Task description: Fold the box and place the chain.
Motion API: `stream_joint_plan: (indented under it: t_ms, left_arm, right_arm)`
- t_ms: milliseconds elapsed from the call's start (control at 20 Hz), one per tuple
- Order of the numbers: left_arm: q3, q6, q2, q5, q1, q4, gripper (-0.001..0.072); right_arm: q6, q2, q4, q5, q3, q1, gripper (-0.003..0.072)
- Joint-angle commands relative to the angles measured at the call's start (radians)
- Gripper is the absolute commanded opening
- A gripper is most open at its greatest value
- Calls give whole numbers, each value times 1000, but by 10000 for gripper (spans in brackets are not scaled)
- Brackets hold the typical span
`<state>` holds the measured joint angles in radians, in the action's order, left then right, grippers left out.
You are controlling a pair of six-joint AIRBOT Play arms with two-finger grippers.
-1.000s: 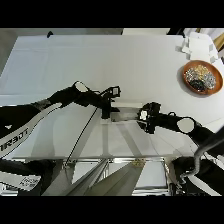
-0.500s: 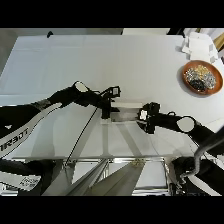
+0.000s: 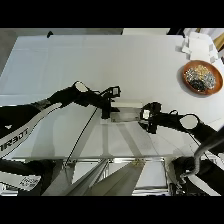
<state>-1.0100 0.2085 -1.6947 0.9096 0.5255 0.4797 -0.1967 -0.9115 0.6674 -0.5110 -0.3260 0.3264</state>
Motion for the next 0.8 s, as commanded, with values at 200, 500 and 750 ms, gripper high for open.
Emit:
stream_joint_plan:
  t_ms: [200, 500, 750]
  left_arm:
    - [-1, 0, 1, 0, 0, 0, 11]
    - [-1, 0, 1, 0, 0, 0, 11]
    - [-1, 0, 1, 0, 0, 0, 11]
  right_arm:
    - [-40, -1, -25, -16, -1, -39, 697]
    - [-113, -4, -79, -26, -5, -41, 697]
    - [-127, -69, -104, -48, -17, -41, 697]
